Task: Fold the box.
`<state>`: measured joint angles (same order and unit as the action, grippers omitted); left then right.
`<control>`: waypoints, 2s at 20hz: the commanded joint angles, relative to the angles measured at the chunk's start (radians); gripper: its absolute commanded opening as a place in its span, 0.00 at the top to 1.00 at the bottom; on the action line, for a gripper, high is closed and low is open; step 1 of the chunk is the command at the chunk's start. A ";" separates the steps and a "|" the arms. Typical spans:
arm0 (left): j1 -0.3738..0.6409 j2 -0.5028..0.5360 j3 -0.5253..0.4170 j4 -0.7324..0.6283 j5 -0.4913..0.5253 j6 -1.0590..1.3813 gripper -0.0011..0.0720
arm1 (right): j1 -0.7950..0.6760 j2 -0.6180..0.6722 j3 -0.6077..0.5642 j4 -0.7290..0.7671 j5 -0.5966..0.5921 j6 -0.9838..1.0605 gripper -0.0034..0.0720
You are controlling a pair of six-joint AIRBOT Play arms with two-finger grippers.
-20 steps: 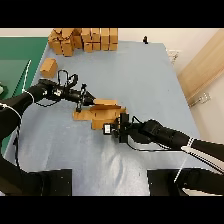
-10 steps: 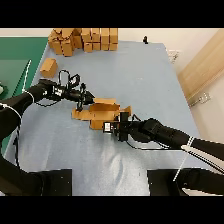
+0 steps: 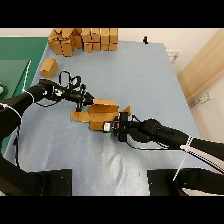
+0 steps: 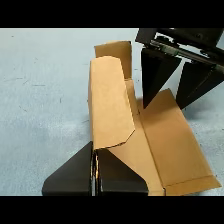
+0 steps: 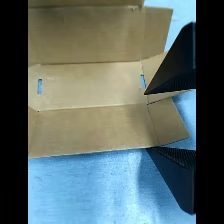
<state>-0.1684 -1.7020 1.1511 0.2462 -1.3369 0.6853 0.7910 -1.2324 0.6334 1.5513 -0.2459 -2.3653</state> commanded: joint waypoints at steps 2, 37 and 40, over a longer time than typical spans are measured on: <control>0.000 0.000 0.000 0.006 -0.029 -0.027 0.96 | -0.029 -0.001 0.012 0.001 0.107 0.102 0.29; 0.000 0.000 0.000 0.076 -0.060 -0.058 0.96 | -0.168 -0.161 0.299 0.352 -0.263 -0.379 0.19; 0.000 0.000 0.000 0.076 -0.058 -0.058 0.96 | -0.204 -0.168 0.323 0.426 -0.347 -0.506 0.19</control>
<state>-0.1684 -1.7016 1.1511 0.3237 -1.3968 0.6270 0.6167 -1.3876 0.9234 1.8580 -0.4931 -2.6846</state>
